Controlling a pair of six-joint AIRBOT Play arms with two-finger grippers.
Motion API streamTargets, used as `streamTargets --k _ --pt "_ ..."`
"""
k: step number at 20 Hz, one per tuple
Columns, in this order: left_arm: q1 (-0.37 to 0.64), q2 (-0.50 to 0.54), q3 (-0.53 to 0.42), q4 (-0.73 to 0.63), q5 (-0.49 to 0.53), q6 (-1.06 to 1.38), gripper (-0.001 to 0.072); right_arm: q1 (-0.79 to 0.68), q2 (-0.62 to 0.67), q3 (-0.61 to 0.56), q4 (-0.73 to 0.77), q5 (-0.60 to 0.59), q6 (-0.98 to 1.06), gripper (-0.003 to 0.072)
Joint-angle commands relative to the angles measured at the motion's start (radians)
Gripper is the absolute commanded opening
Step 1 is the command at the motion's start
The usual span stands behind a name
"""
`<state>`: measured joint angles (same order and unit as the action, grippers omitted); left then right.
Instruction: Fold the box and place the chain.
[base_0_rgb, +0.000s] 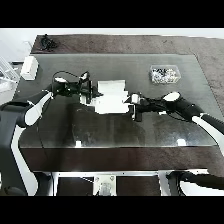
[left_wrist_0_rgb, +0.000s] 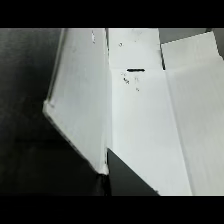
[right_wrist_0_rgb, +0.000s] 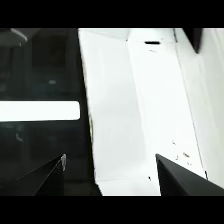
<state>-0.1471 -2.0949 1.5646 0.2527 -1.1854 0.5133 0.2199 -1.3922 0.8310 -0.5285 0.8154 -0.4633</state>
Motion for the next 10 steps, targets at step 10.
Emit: streamTargets --k 10 --pt "0.000 0.000 0.001 0.000 0.000 0.000 0.0021 0.034 -0.091 -0.018 0.082 -0.179 -0.074 0.0669"
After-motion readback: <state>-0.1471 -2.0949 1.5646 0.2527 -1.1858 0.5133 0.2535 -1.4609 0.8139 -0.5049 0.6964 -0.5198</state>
